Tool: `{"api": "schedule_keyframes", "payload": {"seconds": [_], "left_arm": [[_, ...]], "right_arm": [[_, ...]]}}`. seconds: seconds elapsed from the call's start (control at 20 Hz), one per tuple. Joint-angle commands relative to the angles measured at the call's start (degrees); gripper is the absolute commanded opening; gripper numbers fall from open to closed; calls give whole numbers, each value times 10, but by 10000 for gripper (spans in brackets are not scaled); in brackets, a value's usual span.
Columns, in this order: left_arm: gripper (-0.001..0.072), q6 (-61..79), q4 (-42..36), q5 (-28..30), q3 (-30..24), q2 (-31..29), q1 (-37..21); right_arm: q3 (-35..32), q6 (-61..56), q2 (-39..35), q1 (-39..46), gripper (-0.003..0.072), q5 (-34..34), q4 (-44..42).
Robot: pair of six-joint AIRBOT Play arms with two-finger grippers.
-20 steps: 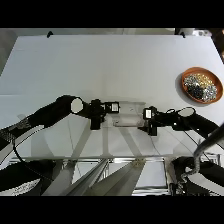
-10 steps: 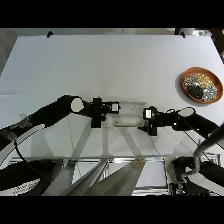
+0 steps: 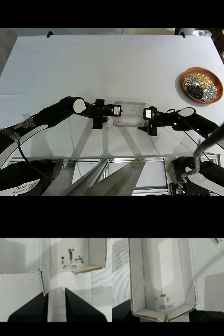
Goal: Fold the box and place the chain.
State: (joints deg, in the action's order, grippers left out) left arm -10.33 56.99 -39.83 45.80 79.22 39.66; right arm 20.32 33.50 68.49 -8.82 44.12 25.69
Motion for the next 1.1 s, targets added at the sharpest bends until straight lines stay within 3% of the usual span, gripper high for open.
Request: {"api": "schedule_keyframes", "payload": {"seconds": [0.0,0.4,0.55,0.65,0.85,1.05], "left_arm": [[200,5,-9,-16,0,0,2],[199,15,-49,-21,0,0,18],[131,13,-51,-29,0,-1,21],[131,13,-50,-28,0,-5,20],[134,13,-14,-33,0,-16,7],[158,10,14,-77,0,-16,-1]], "right_arm": [[0,0,0,0,575,0,0],[0,0,0,0,575,0,0],[0,0,0,0,575,0,0],[0,0,0,0,575,0,0],[0,0,0,0,575,0,0],[0,0,0,0,575,0,0]]}}
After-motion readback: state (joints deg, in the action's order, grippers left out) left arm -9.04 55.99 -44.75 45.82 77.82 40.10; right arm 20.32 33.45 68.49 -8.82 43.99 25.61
